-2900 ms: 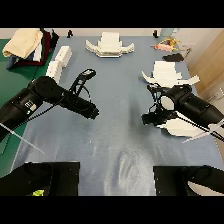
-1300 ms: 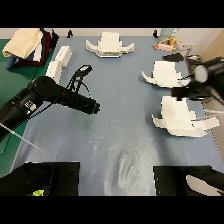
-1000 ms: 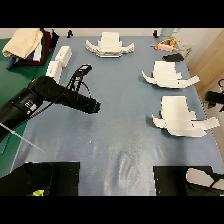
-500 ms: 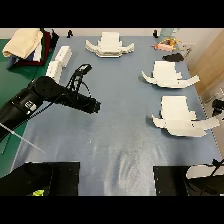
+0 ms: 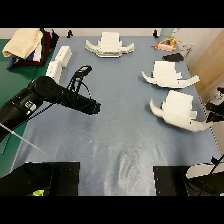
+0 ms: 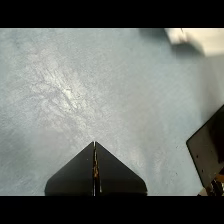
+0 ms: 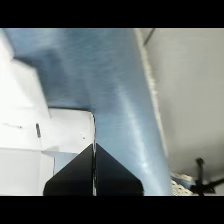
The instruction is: Fold the box.
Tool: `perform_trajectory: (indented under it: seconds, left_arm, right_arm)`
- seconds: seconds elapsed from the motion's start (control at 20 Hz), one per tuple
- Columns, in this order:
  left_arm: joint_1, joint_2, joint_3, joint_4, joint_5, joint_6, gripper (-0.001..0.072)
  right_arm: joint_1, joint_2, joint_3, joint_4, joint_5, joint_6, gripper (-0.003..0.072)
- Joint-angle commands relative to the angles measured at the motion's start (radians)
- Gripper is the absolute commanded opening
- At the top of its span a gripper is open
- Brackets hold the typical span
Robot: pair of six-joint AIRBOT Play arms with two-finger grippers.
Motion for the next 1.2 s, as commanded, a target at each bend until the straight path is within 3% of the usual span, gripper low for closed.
perform_trajectory:
  seconds: [0.0,0.2,0.35,0.6,0.75,0.9,0.95,1.05,1.15]
  left_arm:
    - [0.002,0.001,0.000,0.000,-0.007,-0.018,0.0014]
    - [0.006,0.018,0.000,0.013,-0.013,-0.035,0.0013]
    - [0.062,0.056,0.000,0.026,-0.096,-0.035,0.0013]
    - [0.259,0.142,-0.045,0.030,-0.277,-0.034,0.0013]
    - [0.347,0.208,-0.110,0.026,-0.290,-0.015,0.0013]
    - [0.375,0.233,-0.139,0.027,-0.296,-0.011,0.0014]
    - [0.375,0.232,-0.139,0.028,-0.292,-0.011,0.0014]
    - [0.375,0.232,-0.139,0.030,-0.288,-0.011,0.0015]
    - [0.375,0.231,-0.139,0.031,-0.277,-0.010,0.0015]
  right_arm:
    - [0.002,0.043,-0.019,0.193,0.058,-0.014,0.0002]
    - [0.060,0.203,-0.102,0.339,0.048,-0.009,0.0001]
    - [0.169,0.341,-0.222,0.423,0.031,-0.001,0.0001]
    - [0.461,0.584,-0.486,0.439,-0.146,0.150,0.0001]
    - [0.664,0.705,-0.598,0.452,-0.232,0.246,0.0001]
    - [0.783,0.731,-0.631,0.449,-0.274,0.337,0.0002]
    - [0.801,0.725,-0.632,0.443,-0.282,0.361,0.0013]
    - [0.819,0.716,-0.632,0.419,-0.302,0.406,0.0235]
    - [0.819,0.708,-0.632,0.395,-0.309,0.435,0.0239]
